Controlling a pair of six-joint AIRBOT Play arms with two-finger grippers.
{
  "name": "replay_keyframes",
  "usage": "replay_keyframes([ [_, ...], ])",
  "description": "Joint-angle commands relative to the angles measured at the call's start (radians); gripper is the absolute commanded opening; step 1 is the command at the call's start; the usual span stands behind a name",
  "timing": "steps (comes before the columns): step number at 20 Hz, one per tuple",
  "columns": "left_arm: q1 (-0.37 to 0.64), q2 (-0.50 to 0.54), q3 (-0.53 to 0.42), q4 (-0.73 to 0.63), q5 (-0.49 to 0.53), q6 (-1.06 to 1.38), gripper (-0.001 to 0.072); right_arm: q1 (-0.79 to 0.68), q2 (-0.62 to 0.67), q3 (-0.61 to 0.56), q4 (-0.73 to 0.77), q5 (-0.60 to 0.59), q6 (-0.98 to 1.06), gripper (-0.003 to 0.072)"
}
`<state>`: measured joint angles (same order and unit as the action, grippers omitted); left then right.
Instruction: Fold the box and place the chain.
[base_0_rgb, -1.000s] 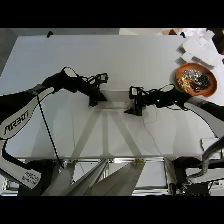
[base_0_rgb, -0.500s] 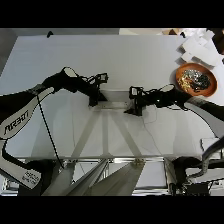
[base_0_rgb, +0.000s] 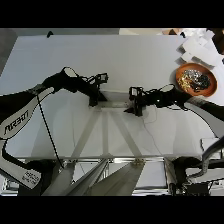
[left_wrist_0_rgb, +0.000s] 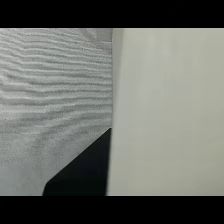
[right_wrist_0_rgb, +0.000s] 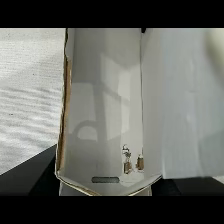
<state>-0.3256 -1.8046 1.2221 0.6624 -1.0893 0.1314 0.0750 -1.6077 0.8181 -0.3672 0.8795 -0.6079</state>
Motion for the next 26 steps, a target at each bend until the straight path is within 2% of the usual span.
replay_keyframes([
  [1,0.0,0.0,0.0,0.0,0.001,-0.001,0.0014,0.0,0.0,0.0,0.001,-0.001,0.001,0.0371],
  [24,-0.003,0.0,0.0,-0.004,0.0,-0.001,0.0014,0.0,0.0,0.0,0.001,-0.001,0.0,0.0371],
  [26,-0.002,0.0,0.0,-0.004,0.001,-0.001,0.0042,0.0,0.0,0.0,0.001,-0.001,0.0,0.0371],
])
